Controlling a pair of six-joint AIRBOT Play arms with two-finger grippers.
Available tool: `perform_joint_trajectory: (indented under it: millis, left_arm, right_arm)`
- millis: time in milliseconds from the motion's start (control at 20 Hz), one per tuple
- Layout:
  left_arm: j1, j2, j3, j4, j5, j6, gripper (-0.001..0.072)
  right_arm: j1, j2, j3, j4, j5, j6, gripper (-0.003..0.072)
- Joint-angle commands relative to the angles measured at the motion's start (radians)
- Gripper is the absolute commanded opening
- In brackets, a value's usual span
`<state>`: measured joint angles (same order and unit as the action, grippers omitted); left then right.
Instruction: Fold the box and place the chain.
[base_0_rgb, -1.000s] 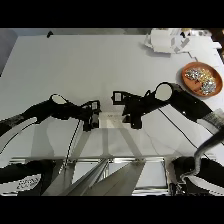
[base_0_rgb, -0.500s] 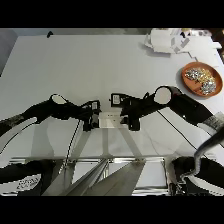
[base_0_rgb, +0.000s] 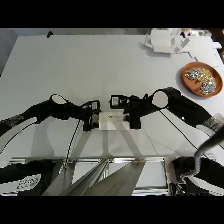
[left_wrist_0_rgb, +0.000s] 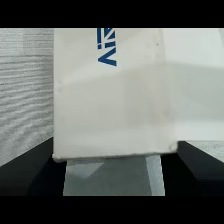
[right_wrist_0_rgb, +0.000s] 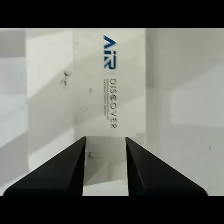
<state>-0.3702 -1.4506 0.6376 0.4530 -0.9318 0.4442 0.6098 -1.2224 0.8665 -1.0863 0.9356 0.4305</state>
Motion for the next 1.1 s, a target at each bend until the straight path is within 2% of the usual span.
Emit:
perform_joint_trajectory:
  millis: [0, 350, 550, 700, 900, 1050]
  left_arm:
    - [0.001, 0.001, 0.0, 0.0, 0.0, 0.001, 0.021]
    - [0.001, 0.001, 0.0, 0.0, 0.0, 0.001, 0.021]
    - [0.001, 0.001, 0.0, 0.0, 0.0, 0.001, 0.021]
    - [0.001, 0.001, 0.0, 0.0, 0.0, 0.001, 0.021]
    - [0.001, 0.001, 0.0, 0.0, 0.0, 0.001, 0.021]
    - [0.001, 0.001, 0.0, 0.0, 0.0, 0.001, 0.021]
  right_arm:
    - [0.026, 0.001, 0.0, -0.015, -0.001, 0.012, 0.0227]
    - [0.119, 0.006, -0.001, 0.012, 0.005, 0.014, 0.0227]
    - [0.121, 0.007, 0.0, -0.085, -0.087, 0.072, 0.0234]
    - [0.125, 0.007, 0.0, -0.087, -0.081, 0.07, 0.0272]
    - [0.139, 0.007, 0.0, -0.087, -0.085, 0.07, 0.0265]
    - [0.139, 0.007, -0.001, -0.104, -0.084, 0.07, 0.0225]
